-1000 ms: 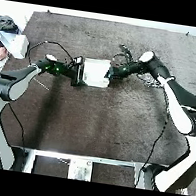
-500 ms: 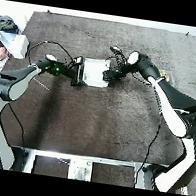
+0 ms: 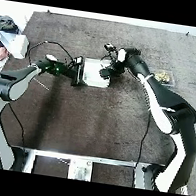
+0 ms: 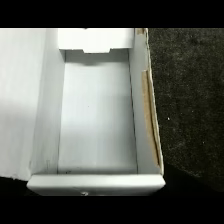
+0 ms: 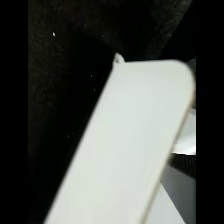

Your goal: Fold the box and place the chain.

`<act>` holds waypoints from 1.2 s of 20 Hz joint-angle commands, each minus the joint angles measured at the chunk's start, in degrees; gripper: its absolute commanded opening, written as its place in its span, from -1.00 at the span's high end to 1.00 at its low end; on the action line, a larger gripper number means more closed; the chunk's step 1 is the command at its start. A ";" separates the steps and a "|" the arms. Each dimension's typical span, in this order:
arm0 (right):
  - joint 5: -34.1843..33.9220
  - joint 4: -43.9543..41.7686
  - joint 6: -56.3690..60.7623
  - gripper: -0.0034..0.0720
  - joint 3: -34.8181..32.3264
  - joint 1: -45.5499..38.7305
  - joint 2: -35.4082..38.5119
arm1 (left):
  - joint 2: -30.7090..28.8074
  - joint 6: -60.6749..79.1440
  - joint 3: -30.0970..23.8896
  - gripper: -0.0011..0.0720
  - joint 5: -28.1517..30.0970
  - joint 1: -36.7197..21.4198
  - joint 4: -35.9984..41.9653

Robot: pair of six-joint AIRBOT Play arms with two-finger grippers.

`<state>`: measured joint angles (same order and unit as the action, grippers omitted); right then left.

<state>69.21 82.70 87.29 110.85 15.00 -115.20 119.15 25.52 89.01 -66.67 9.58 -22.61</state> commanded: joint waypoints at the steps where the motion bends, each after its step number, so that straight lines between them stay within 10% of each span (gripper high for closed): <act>1: 5.70 6.19 5.40 -0.27 4.74 0.85 -2.51 | 0.00 0.00 -0.02 0.09 -0.02 -0.04 -0.02; 24: 6.23 7.54 16.83 -0.03 4.68 2.25 -4.46 | 0.00 -0.02 -0.02 0.09 -0.04 -0.04 0.35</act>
<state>74.74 90.24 102.54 115.52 17.21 -119.57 119.15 25.52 89.01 -66.74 9.61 -22.35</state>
